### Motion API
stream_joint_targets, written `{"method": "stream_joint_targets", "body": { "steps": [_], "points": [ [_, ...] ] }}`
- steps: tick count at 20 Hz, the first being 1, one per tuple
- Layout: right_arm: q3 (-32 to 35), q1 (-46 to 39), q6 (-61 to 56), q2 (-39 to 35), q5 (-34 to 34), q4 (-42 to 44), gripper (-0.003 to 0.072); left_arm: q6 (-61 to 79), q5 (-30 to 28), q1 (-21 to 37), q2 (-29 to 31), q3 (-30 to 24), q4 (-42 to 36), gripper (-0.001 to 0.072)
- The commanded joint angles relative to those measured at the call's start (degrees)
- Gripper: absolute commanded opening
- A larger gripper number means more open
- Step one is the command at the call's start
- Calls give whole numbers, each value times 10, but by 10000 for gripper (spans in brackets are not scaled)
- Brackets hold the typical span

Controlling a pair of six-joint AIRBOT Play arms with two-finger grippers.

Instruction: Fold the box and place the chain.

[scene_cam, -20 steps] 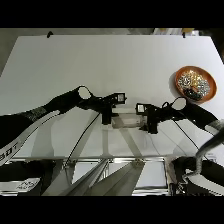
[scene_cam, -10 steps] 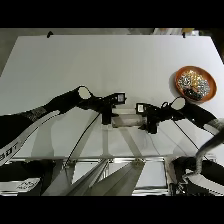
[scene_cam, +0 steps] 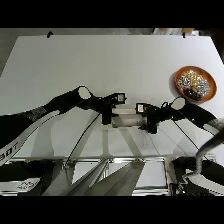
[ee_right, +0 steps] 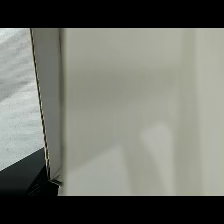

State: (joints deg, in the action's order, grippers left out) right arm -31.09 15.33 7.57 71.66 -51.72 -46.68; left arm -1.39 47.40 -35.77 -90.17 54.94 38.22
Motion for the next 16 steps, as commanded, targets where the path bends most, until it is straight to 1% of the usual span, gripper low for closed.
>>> {"method": "stream_joint_targets", "body": {
  "steps": [1, 9, 10, 11, 12, 13, 14, 16],
  "points": [
    [0, 1, 0, 0, -1, 0, 318, 0, 0, 0, 0, 0, 0, 10],
    [0, 1, 0, 0, -1, 0, 318, -1, 2, 0, 0, 0, 1, 18],
    [0, 1, 0, 0, -1, 0, 318, -2, 9, 1, 4, 0, 9, 120],
    [0, 1, 0, 0, -1, 0, 318, -9, 15, 1, 11, 0, 31, 316],
    [0, 1, 0, 0, -1, 0, 318, -24, 18, 1, 21, 0, 54, 463],
    [0, 1, 0, 0, -1, 0, 318, -55, 19, 1, 36, 0, 86, 527],
    [0, 1, 0, 0, -1, 0, 318, -88, 23, 1, 53, 0, 120, 527],
    [0, 1, 0, 0, -1, 0, 318, -150, 50, 1, 95, 0, 192, 526]
  ]
}}
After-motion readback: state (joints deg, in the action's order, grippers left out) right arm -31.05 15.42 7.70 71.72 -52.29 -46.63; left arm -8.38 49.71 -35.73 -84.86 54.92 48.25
